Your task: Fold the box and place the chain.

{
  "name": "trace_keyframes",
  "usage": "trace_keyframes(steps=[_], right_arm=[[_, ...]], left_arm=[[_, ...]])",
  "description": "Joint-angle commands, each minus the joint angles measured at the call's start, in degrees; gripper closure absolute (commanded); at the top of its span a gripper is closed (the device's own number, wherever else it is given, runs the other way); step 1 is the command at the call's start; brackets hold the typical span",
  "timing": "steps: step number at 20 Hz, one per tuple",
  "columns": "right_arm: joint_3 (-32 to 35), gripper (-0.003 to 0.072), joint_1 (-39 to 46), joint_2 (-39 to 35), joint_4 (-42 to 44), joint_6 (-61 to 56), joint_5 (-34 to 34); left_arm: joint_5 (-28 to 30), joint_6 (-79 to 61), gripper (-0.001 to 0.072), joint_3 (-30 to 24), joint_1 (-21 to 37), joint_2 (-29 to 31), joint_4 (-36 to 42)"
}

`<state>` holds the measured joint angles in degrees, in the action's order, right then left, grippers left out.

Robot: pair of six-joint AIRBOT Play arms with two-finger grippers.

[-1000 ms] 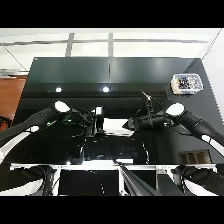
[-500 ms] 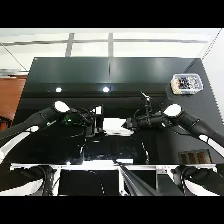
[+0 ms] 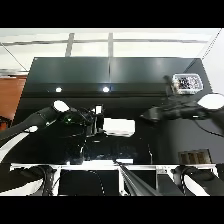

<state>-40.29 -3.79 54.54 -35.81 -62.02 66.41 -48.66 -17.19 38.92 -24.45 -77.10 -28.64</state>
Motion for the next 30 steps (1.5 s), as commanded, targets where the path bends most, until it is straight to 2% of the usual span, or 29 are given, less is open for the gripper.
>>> trace_keyframes(steps=[1, 3, 5, 7, 11, 14, 16, 30], right_arm=[[-0.52, 0.0678, 12.68, -9.16, -12.00, -2.95, 8.48], [-0.26, 0.0678, 18.38, -11.43, -13.18, -2.95, 8.20], [0.48, 0.0678, 20.20, -11.52, -11.30, -2.93, 5.68], [1.05, 0.0678, 19.96, -11.52, -11.17, -2.93, 2.23], [1.27, 0.0677, 19.91, -11.52, -10.97, -2.93, 0.35], [1.29, 0.0678, 19.91, -11.52, -11.17, -2.91, 1.38], [1.29, 0.0677, 19.91, -11.52, -11.23, -2.84, 1.51], [1.29, 0.0678, 19.91, -11.52, -11.21, -2.64, 0.17]], left_arm=[[-0.02, 2.71, -0.0007, 0.83, 0.07, 4.26, -3.65], [-0.55, 7.26, -0.0007, 1.60, -0.07, 7.78, -6.01], [-2.93, 7.58, -0.0006, 3.15, -0.72, 9.16, -3.48], [-2.14, 7.65, -0.0004, 5.11, -3.50, 8.24, 0.24], [1.01, 16.31, -0.0003, 12.63, -10.40, -0.07, -2.36], [-3.26, 24.68, -0.0004, 19.28, -12.61, -7.10, -8.46], [-6.60, 27.41, -0.0004, 21.68, -12.68, -9.68, -11.04], [-8.83, 27.91, -0.0004, 22.01, -12.72, -10.23, -11.96]])
